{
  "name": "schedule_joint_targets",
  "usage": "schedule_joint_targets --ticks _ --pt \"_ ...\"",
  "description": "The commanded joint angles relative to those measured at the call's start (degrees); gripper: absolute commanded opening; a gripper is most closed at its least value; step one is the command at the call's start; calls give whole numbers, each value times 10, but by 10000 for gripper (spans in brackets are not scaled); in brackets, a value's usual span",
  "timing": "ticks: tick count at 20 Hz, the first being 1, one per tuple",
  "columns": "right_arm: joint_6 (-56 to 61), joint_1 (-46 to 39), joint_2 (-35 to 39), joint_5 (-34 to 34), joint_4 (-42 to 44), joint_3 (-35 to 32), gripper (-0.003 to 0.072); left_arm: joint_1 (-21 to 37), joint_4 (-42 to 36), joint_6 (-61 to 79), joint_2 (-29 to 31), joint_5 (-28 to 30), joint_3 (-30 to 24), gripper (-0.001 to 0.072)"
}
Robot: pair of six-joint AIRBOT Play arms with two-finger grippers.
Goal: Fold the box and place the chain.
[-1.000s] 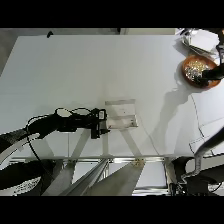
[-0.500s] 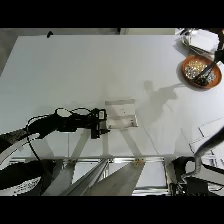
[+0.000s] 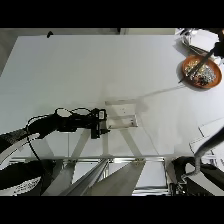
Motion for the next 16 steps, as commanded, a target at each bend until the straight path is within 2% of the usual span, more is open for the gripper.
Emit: schedule_joint_targets --ticks 1,5,11,16 --pt "0 41 47 49 13 1 11 0 0 0 0 0 0 138" --pt "-1 83 76 89 60 1 11 0 0 0 0 0 0 138" --pt "-7 143 78 169 85 1 11 0 0 0 0 0 0 138" --pt "-4 204 78 184 139 1 11 0 0 0 0 0 0 138"
